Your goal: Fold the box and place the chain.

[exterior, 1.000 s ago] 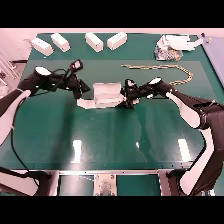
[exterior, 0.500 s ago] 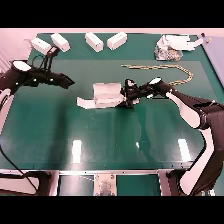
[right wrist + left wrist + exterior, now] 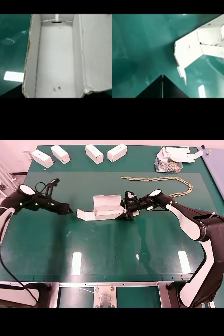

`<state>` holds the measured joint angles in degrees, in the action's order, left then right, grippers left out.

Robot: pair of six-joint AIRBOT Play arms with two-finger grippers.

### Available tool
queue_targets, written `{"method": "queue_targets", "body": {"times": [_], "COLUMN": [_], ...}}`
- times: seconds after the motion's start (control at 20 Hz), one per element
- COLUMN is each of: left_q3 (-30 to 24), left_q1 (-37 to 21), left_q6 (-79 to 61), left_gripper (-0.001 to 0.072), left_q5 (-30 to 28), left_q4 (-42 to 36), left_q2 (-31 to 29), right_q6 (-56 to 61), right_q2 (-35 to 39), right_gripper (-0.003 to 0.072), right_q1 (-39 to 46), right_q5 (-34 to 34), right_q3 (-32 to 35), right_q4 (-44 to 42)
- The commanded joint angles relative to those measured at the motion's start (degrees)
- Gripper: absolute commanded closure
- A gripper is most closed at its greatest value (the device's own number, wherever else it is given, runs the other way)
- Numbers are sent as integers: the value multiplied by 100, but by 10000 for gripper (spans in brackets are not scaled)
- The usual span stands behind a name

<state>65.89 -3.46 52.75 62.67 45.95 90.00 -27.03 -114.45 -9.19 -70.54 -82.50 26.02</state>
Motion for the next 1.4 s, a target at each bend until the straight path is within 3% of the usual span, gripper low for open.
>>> {"method": "queue_targets", "body": {"times": [0.0, 0.35, 0.65, 0.75, 0.95, 1.35], "left_q3": [-107, -107, -98, -72, 133, 190], "left_q1": [31, 769, 844, 844, 844, 841], "left_q6": [76, -162, -734, -785, -844, -778], "left_gripper": [694, 693, 694, 694, 694, 693], "left_q5": [409, 262, 92, 59, 120, 621], "left_q4": [-479, -824, -2002, -2074, -1687, 398], "left_q2": [267, 619, 570, 570, 573, 573], "right_q6": [2, 2, 2, 2, 2, 2], "right_q2": [0, 0, 0, 0, 0, 0], "right_gripper": [111, 111, 111, 111, 111, 111], "right_q1": [0, 0, 0, 0, 0, 0], "right_q5": [0, 0, 0, 0, 0, 0], "right_q3": [0, 0, 0, 0, 0, 0], "right_q4": [0, 0, 0, 0, 0, 0]}}
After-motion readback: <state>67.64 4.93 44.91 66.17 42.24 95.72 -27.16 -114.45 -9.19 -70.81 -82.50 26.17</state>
